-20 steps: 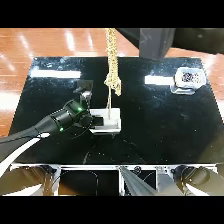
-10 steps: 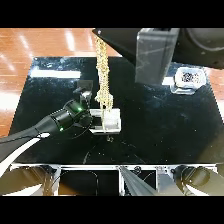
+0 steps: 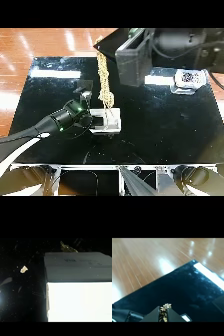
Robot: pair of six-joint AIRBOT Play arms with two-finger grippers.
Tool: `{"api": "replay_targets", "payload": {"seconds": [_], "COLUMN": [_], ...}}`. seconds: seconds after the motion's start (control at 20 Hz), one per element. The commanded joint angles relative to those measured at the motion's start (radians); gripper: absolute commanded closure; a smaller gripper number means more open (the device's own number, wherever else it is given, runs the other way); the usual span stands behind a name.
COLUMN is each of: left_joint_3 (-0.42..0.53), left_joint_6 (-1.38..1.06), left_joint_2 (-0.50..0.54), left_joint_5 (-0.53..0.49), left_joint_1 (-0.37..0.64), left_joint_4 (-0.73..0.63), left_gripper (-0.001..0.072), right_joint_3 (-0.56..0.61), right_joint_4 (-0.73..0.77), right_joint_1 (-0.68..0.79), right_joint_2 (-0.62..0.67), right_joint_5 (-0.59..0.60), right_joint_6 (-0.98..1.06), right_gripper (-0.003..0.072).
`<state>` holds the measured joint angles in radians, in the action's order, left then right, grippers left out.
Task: Fold the box and place the chain.
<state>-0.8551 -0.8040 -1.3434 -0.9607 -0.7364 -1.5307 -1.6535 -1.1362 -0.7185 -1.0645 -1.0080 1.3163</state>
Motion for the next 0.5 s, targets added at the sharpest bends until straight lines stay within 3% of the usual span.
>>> {"api": "replay_targets", "payload": {"seconds": [0.0,0.45], "left_joint_3": [0.000,0.000], "left_joint_6": [0.000,0.000], "left_joint_2": [0.000,0.000], "left_joint_5": [0.000,0.000], "left_joint_1": [0.000,0.000], "left_joint_4": [0.000,0.000], "left_gripper": [0.0687,0.0687], "right_joint_3": [0.001,0.000], "right_joint_4": [-0.052,-0.111], "right_joint_1": [0.000,0.002], "right_joint_2": [-0.029,-0.029], "right_joint_5": [0.004,0.153], "right_joint_6": [0.000,-0.001], "right_gripper": [0.0667,0.0668]}}
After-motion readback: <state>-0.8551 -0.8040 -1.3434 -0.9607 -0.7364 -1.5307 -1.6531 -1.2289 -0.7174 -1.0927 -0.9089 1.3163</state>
